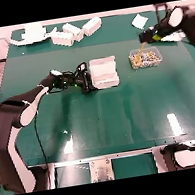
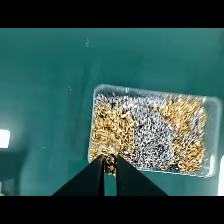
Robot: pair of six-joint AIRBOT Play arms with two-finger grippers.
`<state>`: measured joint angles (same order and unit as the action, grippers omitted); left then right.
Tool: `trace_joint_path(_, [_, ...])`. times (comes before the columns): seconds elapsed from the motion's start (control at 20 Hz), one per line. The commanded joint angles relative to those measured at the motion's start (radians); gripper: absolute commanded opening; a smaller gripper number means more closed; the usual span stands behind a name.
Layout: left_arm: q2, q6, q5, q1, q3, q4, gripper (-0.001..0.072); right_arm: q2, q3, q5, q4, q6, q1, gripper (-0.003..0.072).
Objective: Fold the box and place the chain.
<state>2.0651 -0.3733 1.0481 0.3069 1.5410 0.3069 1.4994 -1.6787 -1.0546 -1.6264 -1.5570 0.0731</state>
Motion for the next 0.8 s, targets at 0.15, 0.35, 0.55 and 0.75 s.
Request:
trace_joint_path(0.15, [-0.001,-0.001,0.000,-0.001,0.000,0.000,0.0466,-0.300,0.000,-0.028,-0.085,0.025,0.190,0.0010])
trace_joint_path(0.35, [-0.001,0.000,0.000,-0.001,0.001,0.000,0.0466,-0.348,0.000,-0.028,-0.085,0.029,0.311,0.0010])
trace_joint_path(0.55, [-0.001,-0.001,0.000,-0.001,0.001,0.000,0.0466,-0.335,0.021,-0.017,-0.084,0.043,0.412,0.0010])
trace_joint_path(0.75, [-0.001,0.000,0.000,-0.001,0.001,0.000,0.0466,-0.314,0.109,0.032,-0.076,0.007,0.418,0.0010])
